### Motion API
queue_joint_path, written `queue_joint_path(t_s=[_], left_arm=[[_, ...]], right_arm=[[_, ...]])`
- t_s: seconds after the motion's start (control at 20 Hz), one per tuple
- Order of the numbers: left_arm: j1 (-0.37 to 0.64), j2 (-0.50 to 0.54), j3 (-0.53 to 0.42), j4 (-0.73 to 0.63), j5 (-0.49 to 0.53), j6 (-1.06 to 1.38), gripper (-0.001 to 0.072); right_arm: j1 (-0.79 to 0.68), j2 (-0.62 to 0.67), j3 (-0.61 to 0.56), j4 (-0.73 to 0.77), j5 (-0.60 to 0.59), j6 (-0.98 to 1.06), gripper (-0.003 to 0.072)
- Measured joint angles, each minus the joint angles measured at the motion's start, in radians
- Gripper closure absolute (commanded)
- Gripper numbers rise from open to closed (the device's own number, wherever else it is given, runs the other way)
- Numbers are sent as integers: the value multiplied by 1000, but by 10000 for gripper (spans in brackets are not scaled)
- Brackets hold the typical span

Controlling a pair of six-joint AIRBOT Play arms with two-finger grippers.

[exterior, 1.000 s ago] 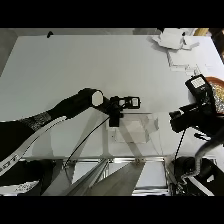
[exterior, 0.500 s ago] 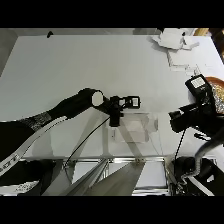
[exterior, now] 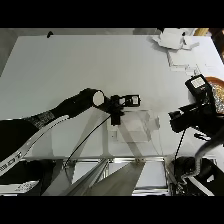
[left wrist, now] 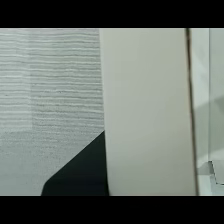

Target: Fold the box and place the chain.

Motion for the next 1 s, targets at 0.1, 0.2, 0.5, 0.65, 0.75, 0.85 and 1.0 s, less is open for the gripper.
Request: queue_joint_path(t_s=[0.1,0.2,0.5,0.65,0.75,0.85,1.0], left_arm=[[0,-1,0,2,-2,0,708],[0,0,0,3,-5,0,708],[-1,11,-1,5,-19,2,708],[-2,14,-2,7,-21,1,709],[-2,19,-2,10,-23,0,709],[-2,29,-2,14,-25,0,709],[-2,39,-2,15,-25,0,709]], right_arm=[[0,0,0,0,0,0,250],[0,0,0,0,0,0,250],[0,0,0,0,0,0,251],[0,0,0,0,0,0,251],[0,0,0,0,0,0,251],[0,0,0,0,-1,0,251],[0,0,0,0,-1,0,251]])
